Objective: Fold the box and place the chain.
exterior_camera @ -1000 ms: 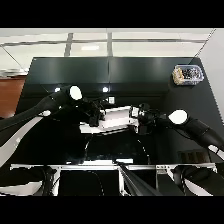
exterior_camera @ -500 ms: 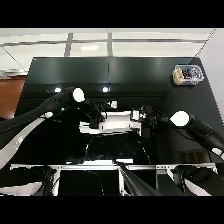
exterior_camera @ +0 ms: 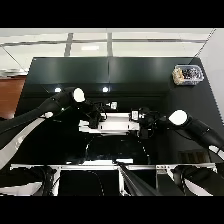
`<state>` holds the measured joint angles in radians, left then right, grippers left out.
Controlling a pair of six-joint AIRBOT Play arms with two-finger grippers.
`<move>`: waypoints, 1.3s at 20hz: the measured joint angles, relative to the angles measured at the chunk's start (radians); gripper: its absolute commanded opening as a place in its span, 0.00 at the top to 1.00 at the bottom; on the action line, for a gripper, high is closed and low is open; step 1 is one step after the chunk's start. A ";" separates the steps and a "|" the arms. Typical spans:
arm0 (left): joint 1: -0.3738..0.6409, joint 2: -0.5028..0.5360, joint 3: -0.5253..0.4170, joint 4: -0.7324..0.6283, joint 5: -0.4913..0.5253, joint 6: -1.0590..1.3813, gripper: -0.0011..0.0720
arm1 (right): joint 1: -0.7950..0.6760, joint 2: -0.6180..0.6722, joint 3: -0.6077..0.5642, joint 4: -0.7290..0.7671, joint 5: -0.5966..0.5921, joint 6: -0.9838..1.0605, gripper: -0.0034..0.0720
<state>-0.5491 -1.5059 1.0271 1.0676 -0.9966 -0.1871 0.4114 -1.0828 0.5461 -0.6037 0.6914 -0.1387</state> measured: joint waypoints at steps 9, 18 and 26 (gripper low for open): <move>0.000 -0.023 -0.005 -0.011 0.046 -0.001 0.95 | -0.001 -0.111 0.000 0.066 0.003 -0.094 0.01; 0.000 -0.051 0.002 -0.002 -0.028 -0.006 0.95 | -0.001 -0.150 0.000 0.067 -0.004 -0.105 0.01; 0.000 -0.051 0.003 -0.002 -0.043 -0.004 0.95 | 0.000 -0.156 0.000 0.043 0.021 -0.105 0.01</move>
<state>-0.5491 -1.5574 1.0306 1.0660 -1.0401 -0.1913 0.4110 -1.2392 0.5461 -0.5606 0.7124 -0.2436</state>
